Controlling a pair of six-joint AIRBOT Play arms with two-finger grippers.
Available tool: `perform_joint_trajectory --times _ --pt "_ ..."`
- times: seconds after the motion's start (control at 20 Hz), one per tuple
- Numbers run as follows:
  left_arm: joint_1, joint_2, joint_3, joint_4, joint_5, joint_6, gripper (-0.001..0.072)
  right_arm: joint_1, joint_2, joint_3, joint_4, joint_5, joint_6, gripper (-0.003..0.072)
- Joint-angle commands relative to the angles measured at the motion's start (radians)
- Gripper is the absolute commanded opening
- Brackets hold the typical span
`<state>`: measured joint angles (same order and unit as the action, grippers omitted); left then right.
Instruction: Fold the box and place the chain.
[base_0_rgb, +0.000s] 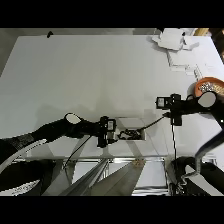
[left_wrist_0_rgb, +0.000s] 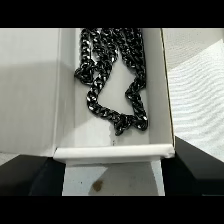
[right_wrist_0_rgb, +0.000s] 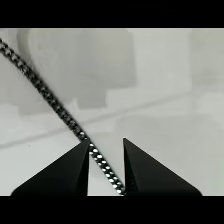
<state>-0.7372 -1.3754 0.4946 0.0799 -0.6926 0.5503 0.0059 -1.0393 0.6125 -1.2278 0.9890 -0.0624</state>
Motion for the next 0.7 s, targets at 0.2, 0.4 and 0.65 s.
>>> perform_joint_trajectory --times 0.2,0.4,0.65 --pt "0.0 0.0 0.0 0.0 0.0 0.0 0.0271 -0.016 -0.165 0.001 -0.048 -0.018 -0.105 0.0172" --pt "0.0 0.0 0.0 0.0 0.0 0.0 0.0271 -0.016 -0.173 0.001 -0.048 -0.047 -0.105 0.0154" --pt "0.0 0.0 0.0 0.0 0.0 0.0 0.0271 -0.016 -0.173 0.001 -0.048 -0.018 -0.104 0.0112"
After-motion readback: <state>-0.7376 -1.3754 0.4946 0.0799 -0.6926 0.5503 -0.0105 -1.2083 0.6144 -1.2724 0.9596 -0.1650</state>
